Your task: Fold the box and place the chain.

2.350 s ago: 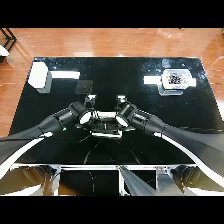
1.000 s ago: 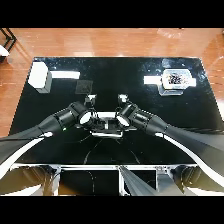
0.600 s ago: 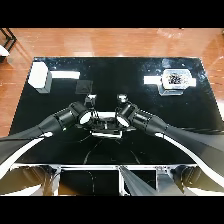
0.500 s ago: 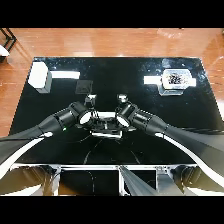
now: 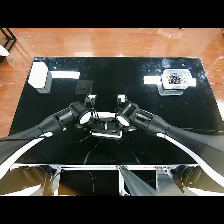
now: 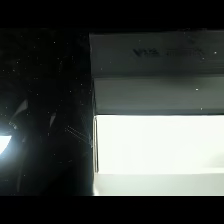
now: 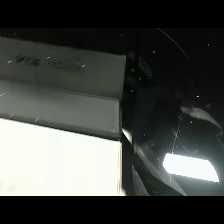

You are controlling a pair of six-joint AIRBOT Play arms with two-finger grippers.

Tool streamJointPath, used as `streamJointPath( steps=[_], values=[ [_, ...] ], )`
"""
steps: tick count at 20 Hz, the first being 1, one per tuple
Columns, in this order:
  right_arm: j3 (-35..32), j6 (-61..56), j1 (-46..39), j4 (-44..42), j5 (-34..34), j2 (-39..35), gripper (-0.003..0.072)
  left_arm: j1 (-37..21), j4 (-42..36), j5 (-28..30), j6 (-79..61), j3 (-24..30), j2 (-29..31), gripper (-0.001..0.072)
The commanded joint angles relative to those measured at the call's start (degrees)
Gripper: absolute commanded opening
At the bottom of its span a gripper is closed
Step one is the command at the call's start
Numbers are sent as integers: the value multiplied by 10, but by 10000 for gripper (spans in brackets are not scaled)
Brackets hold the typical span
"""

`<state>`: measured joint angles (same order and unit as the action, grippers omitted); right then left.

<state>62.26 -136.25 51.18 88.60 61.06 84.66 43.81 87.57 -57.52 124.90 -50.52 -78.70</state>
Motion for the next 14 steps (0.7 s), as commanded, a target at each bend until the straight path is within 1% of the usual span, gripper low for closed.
streamJointPath(
  steps=[1,4,9,10,12,13,14],
  values=[
    [2,26,0,5,7,-48,457,0,0,0,1,0,0,28],
    [2,44,0,21,24,-131,457,0,0,0,1,0,0,28],
    [2,84,0,45,119,-276,457,0,0,0,0,0,0,28],
    [2,84,0,66,140,-302,457,0,0,0,0,0,0,28],
    [2,76,-4,145,191,-346,458,0,0,-1,0,0,0,28],
    [2,76,-14,182,219,-361,588,0,-1,-1,0,0,0,28],
    [2,80,-35,200,241,-367,716,0,-2,-1,0,0,0,28]
  ],
)
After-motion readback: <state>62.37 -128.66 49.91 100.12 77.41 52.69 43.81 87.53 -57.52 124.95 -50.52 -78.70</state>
